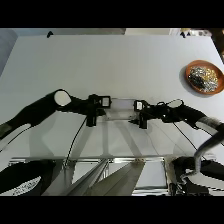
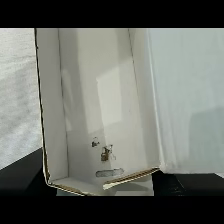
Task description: Fold the box and place the chain.
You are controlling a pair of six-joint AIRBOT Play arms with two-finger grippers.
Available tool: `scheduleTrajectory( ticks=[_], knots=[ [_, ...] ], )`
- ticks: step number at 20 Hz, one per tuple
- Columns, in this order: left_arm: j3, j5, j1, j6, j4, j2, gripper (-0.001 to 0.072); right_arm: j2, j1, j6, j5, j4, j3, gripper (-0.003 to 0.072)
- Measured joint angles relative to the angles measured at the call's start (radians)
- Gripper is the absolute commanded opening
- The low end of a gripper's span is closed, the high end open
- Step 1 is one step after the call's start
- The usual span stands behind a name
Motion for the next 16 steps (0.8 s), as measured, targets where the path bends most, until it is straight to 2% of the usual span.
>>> scheduleTrajectory(
  ticks=[4,8,12,16],
  knots=[
    [0.000,-0.134,0.113,-0.278,0.084,0.085,0.0004,0.000,0.000,0.000,0.000,0.000,0.000,0.0316],
    [0.000,-0.169,0.234,-0.551,0.093,0.106,0.0004,0.000,0.000,0.000,0.000,0.000,0.000,0.0316],
    [0.000,-0.175,0.280,-0.711,0.034,0.032,0.0004,0.000,0.000,0.000,0.001,0.000,0.000,0.0316],
    [0.000,-0.151,0.256,-0.779,-0.031,-0.100,0.0004,0.000,0.000,0.000,0.001,0.000,0.000,0.0316]
  ],
)
